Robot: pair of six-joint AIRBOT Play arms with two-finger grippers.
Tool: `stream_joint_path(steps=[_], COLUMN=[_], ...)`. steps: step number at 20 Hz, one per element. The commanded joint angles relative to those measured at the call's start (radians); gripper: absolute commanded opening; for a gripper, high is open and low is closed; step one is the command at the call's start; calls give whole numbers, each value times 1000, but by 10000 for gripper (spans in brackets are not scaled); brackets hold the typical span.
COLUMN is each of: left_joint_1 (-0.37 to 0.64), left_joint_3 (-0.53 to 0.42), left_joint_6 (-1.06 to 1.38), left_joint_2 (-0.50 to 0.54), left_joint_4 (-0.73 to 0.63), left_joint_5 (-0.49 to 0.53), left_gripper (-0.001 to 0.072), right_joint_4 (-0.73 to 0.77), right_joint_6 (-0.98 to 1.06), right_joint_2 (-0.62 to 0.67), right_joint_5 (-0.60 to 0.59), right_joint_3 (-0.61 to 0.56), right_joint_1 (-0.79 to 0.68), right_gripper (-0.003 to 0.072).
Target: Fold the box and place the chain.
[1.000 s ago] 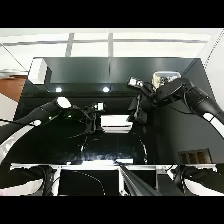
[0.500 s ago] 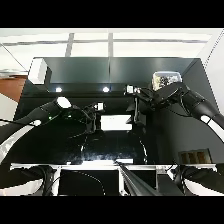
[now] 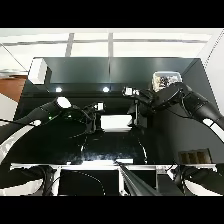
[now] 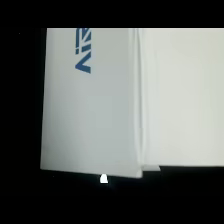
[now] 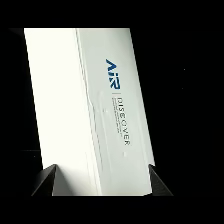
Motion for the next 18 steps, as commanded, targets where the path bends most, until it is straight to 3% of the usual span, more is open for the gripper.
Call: stream_joint_path(steps=[1, 10, 18], left_joint_1=[1, 1, 1], left_joint_3=[0, 0, 0], left_joint_6=[0, 0, 0], left_joint_2=[0, 0, 0], left_joint_4=[0, 0, 0], left_joint_5=[0, 0, 0], left_gripper=[441, 441, 441], right_joint_4=[-57, -134, -156], right_joint_6=[61, 75, 102], right_joint_2=[3, 3, 25], right_joint_5=[53, 87, 42], right_joint_3=[1, 1, 2], right_joint_1=[38, 79, 79], right_gripper=[709, 708, 708])
